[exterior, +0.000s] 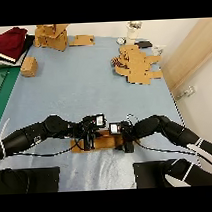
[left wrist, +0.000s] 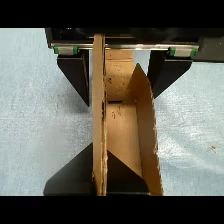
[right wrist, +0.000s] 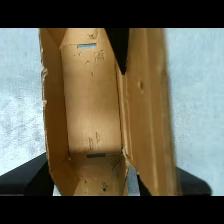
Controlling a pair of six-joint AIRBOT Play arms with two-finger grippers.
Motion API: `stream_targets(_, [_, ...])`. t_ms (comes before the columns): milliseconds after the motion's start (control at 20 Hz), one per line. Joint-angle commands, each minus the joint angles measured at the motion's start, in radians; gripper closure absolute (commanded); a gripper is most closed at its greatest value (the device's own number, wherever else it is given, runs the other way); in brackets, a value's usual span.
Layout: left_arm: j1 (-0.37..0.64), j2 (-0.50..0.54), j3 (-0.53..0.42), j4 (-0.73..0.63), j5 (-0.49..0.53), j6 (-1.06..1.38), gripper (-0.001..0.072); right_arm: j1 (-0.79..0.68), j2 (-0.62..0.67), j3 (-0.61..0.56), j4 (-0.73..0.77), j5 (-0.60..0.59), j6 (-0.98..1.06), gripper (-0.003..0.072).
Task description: Fold the box.
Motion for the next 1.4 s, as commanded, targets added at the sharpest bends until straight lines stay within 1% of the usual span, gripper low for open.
stream_targets(0, [0.000, 0.000, 0.001, 0.000, 0.000, 0.000, 0.0697, 0.000, -0.034, 0.000, 0.012, 0.007, -0.006, -0.0021])
stream_targets(150, [0.000, 0.000, 0.001, 0.000, 0.000, 0.000, 0.0697, 0.001, -0.039, 0.000, 0.011, 0.008, -0.006, -0.0019])
stream_targets(200, [0.000, 0.000, 0.001, 0.000, 0.000, 0.000, 0.0697, 0.001, -0.041, 0.000, 0.011, 0.009, -0.006, 0.0005])
stream_targets(250, [0.000, 0.000, 0.001, 0.000, 0.000, 0.000, 0.0697, 0.002, -0.046, 0.000, 0.014, 0.008, -0.006, 0.0048])
stream_targets(450, [0.000, 0.000, 0.001, 0.000, 0.000, 0.000, 0.0697, 0.002, -0.063, 0.000, 0.015, 0.009, -0.006, 0.0048])
stream_targets(500, [0.000, 0.000, 0.001, 0.000, 0.000, 0.000, 0.0697, 0.002, -0.064, 0.000, 0.015, 0.009, -0.006, 0.0070])
stream_targets(550, [0.000, 0.000, 0.001, 0.000, 0.000, 0.000, 0.0697, 0.002, -0.064, 0.000, 0.015, 0.006, -0.006, 0.0151])
stream_targets(600, [0.000, 0.000, 0.001, 0.000, 0.000, 0.000, 0.0697, 0.002, -0.064, 0.000, 0.015, 0.007, -0.006, 0.0183])
stream_targets(1350, [0.000, 0.000, 0.001, 0.000, 0.000, 0.000, 0.0697, 0.002, -0.064, 0.000, 0.014, 0.006, -0.006, 0.0178])
